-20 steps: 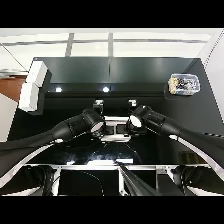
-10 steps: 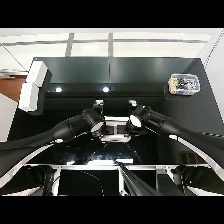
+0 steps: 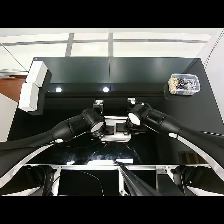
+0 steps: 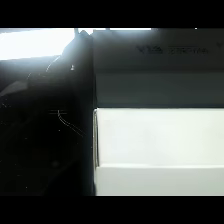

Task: Fold the box and place the chain.

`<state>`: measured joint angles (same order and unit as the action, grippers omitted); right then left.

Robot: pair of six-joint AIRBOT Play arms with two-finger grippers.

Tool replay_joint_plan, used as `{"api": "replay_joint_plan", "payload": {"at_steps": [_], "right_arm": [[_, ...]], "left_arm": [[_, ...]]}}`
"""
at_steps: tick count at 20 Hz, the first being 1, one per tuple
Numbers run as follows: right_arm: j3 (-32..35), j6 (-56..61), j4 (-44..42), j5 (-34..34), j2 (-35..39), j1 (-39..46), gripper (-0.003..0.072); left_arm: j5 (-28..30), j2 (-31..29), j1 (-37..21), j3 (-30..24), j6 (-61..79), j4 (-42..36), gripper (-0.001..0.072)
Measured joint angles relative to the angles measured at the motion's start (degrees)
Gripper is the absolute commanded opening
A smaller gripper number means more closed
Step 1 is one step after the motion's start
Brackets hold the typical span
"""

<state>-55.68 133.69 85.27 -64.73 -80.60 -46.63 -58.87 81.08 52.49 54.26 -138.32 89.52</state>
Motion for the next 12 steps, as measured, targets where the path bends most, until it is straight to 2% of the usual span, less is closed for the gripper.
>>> {"api": "replay_joint_plan", "payload": {"at_steps": [1,3,4,5,11,12], "right_arm": [[-0.02,0.00,0.07,-0.42,-0.24,0.00,0.0192],[-0.07,0.00,0.17,-0.87,-0.63,0.00,0.0114],[-0.07,0.00,0.13,-0.79,-0.76,0.00,0.0113],[-0.07,0.00,0.13,-0.76,-0.83,0.00,0.0039],[-0.13,0.09,0.22,-0.70,-1.01,0.00,0.0040],[-0.13,0.07,0.22,-0.68,-1.01,0.00,0.0067]], "left_arm": [[-0.04,0.00,0.00,0.00,0.02,0.00,0.0029],[-0.07,0.00,-0.02,0.00,0.07,0.00,0.0029],[-0.07,0.00,-0.02,0.00,0.09,0.00,0.0029],[-0.09,0.00,-0.02,0.00,0.07,-0.02,0.0029],[-0.11,0.00,0.00,0.00,0.04,-0.07,0.0029],[-0.11,0.00,0.00,0.00,0.04,-0.07,0.0029]]}}
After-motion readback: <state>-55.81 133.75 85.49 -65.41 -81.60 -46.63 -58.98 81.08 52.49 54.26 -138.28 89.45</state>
